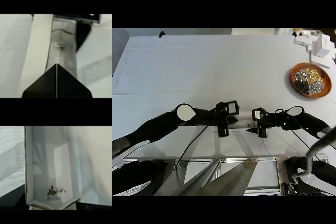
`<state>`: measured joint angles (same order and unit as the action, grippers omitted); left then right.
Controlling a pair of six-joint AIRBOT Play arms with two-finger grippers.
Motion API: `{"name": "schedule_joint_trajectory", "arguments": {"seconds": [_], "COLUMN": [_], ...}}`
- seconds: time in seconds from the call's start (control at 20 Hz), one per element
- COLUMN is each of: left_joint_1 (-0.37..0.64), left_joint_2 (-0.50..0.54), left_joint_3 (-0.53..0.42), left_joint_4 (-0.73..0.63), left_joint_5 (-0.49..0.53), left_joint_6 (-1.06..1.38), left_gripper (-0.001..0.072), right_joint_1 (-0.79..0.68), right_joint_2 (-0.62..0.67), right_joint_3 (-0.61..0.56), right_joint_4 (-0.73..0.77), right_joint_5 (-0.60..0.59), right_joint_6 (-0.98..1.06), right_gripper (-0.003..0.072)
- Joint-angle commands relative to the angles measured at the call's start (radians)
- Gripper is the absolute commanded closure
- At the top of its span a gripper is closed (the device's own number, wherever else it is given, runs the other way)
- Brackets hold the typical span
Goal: Fold the box and place the chain.
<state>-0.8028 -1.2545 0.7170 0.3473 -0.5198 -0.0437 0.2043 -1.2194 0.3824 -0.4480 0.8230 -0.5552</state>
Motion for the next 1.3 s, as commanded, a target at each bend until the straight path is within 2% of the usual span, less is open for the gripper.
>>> {"name": "schedule_joint_trajectory", "arguments": {"seconds": [0.0,0.15,0.55,0.8,1.1,1.25], "left_joint_1": [-0.008,-0.001,-0.001,-0.001,0.007,0.013], "left_joint_2": [-0.093,-0.131,-0.141,-0.158,-0.111,-0.050], "left_joint_3": [0.000,0.000,0.000,0.000,0.000,0.000], "left_joint_4": [-0.353,-0.403,-0.401,-0.399,-0.394,-0.281], "left_joint_5": [0.230,0.190,0.156,0.100,0.091,0.093], "left_joint_6": [0.159,0.175,0.175,0.175,0.175,0.174], "left_gripper": [0.0705,0.0705,0.0705,0.0705,0.0705,0.0705], "right_joint_1": [-0.001,-0.001,-0.001,-0.001,-0.001,-0.001], "right_joint_2": [0.000,0.000,0.000,0.000,0.000,0.000], "right_joint_3": [0.001,0.001,0.001,0.001,0.001,0.001], "right_joint_4": [0.000,0.000,0.000,0.000,0.000,0.000], "right_joint_5": [0.000,0.000,0.000,0.000,0.000,0.000], "right_joint_6": [0.000,0.000,0.000,0.000,0.000,0.000], "right_gripper": [0.0391,0.0391,0.0391,0.0391,0.0391,0.0391]}}
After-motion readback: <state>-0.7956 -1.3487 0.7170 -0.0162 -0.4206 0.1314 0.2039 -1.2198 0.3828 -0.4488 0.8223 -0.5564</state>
